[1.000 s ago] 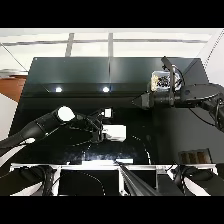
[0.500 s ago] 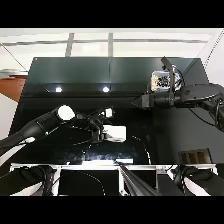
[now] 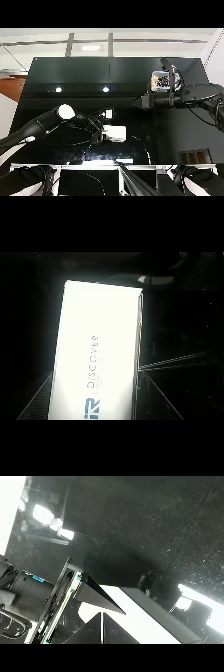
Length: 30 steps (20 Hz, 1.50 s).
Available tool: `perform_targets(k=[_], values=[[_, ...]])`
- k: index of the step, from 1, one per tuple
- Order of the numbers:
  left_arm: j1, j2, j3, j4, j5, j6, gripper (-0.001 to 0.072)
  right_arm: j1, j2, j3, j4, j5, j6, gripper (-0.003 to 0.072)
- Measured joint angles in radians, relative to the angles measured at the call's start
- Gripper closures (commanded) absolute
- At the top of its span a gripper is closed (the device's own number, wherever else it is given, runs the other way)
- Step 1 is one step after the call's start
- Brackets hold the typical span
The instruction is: Fold the box and place the chain.
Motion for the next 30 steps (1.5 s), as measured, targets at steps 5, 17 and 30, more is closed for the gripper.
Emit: perform_targets(k=[5,17,30], values=[[0.0,-0.005,0.0,0.003,0.001,0.0,0.0001,0.0,0.0,0.0,0.0,0.0,0.0,0.0661],[-0.03,-0.087,0.001,0.029,0.014,-0.002,0.0001,0.0,0.0,0.0,-0.001,0.002,0.0,0.0661],[0.168,-0.006,0.011,0.175,0.064,-0.153,0.0333,0.0,0.0,0.0,-0.001,0.011,0.0,0.0661]])
